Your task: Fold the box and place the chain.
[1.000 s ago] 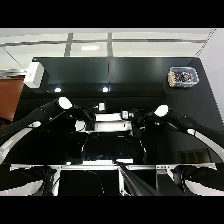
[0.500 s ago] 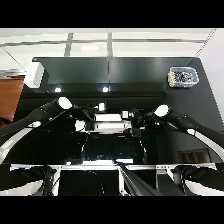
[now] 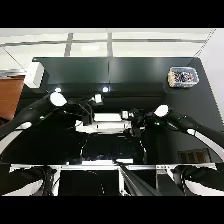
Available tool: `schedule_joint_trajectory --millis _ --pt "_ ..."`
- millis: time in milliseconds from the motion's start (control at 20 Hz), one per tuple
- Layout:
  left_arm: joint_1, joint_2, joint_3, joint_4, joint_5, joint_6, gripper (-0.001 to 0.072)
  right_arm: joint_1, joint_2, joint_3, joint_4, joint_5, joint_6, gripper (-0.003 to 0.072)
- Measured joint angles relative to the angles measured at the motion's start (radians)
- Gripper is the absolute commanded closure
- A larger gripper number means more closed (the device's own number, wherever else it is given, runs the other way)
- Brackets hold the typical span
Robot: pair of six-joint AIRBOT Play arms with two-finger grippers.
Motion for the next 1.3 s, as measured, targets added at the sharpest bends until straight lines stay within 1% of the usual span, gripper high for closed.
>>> schedule_joint_trajectory --millis 50,100,150,200,300,400,500,550,600,650,700,800,850,950,1050,1150,1300 --pt "0.021 0.036 0.002 0.048 -0.023 -0.055 0.0053 0.000 0.000 0.000 0.000 0.000 0.001 0.0259" --pt "0.043 0.068 0.003 0.083 -0.039 -0.108 0.0213 0.000 0.000 0.000 0.000 0.000 0.000 0.0259" --pt "0.067 0.097 0.003 0.113 -0.067 -0.163 0.0469 0.000 0.000 0.000 0.000 0.000 0.000 0.0258" --pt "0.092 0.121 0.004 0.135 -0.116 -0.223 0.0681 0.000 0.000 0.000 0.000 0.000 0.000 0.0259" --pt "0.127 0.150 0.002 0.150 -0.212 -0.323 0.0684 0.000 0.000 0.000 0.000 0.000 0.000 0.0259" --pt "0.140 0.164 -0.018 0.118 -0.324 -0.391 0.0684 0.000 0.000 0.000 0.000 0.000 0.000 0.0259" --pt "0.125 0.171 -0.056 0.033 -0.416 -0.430 0.0684 0.000 0.000 0.000 0.000 0.000 0.000 0.0259" --pt "0.103 0.174 -0.079 -0.021 -0.441 -0.439 0.0685 0.000 0.000 0.000 0.000 0.000 0.000 0.0259" --pt "0.078 0.175 -0.099 -0.075 -0.442 -0.443 0.0685 0.000 0.000 0.000 0.000 0.000 0.000 0.0259" --pt "0.047 0.176 -0.116 -0.125 -0.427 -0.436 0.0684 0.000 0.000 0.000 0.000 0.000 0.000 0.0258" --pt "0.017 0.177 -0.127 -0.164 -0.385 -0.424 0.0684 0.000 0.000 0.000 0.000 0.000 0.000 0.0259" --pt "-0.037 0.178 -0.141 -0.224 -0.245 -0.394 0.0684 0.000 0.000 0.000 0.000 0.000 0.000 0.0259" --pt "-0.055 0.178 -0.145 -0.245 -0.157 -0.383 0.0684 0.000 0.000 0.000 0.000 0.000 0.000 0.0259" --pt "-0.074 0.175 -0.144 -0.271 0.013 -0.370 0.0684 0.000 0.000 0.000 0.000 0.000 0.000 0.0258" --pt "-0.077 0.160 -0.135 -0.284 0.140 -0.362 0.0684 0.000 0.000 0.000 0.000 0.000 0.000 0.0259" --pt "-0.071 0.122 -0.119 -0.265 0.196 -0.359 0.0684 0.000 0.000 0.000 0.000 0.000 0.000 0.0259" --pt "-0.062 0.046 -0.093 -0.230 0.201 -0.366 0.0685 0.000 0.000 0.000 0.000 0.000 0.000 0.0259"
